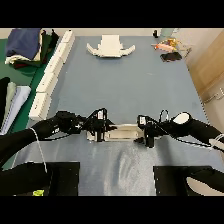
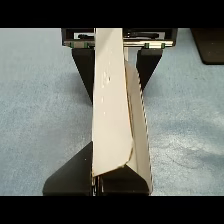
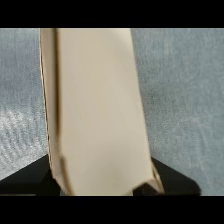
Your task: Fold the box.
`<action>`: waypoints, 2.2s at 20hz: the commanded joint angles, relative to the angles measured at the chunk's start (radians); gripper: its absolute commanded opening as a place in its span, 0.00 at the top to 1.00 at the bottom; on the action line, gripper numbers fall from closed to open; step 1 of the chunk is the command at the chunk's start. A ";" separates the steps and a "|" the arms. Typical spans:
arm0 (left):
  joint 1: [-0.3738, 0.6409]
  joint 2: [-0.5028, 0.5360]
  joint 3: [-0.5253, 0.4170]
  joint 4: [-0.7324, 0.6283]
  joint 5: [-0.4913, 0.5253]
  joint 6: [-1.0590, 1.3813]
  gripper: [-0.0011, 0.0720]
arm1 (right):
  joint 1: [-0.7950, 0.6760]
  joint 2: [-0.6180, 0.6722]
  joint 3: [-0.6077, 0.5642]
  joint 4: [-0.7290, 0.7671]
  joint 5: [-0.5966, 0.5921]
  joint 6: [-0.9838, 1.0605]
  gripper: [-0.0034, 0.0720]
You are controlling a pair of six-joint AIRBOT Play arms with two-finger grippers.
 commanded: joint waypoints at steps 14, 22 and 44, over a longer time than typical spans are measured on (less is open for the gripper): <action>0.001 0.001 0.002 -0.011 -0.013 0.000 0.97 | 0.000 0.000 0.001 0.000 -0.002 0.000 0.27; 0.001 0.000 0.001 -0.011 -0.048 -0.066 0.97 | 0.000 0.000 0.001 0.000 -0.002 0.000 0.27; 0.003 0.397 0.002 0.877 -0.120 -1.682 0.52 | 0.000 0.000 0.001 0.001 -0.002 0.000 0.27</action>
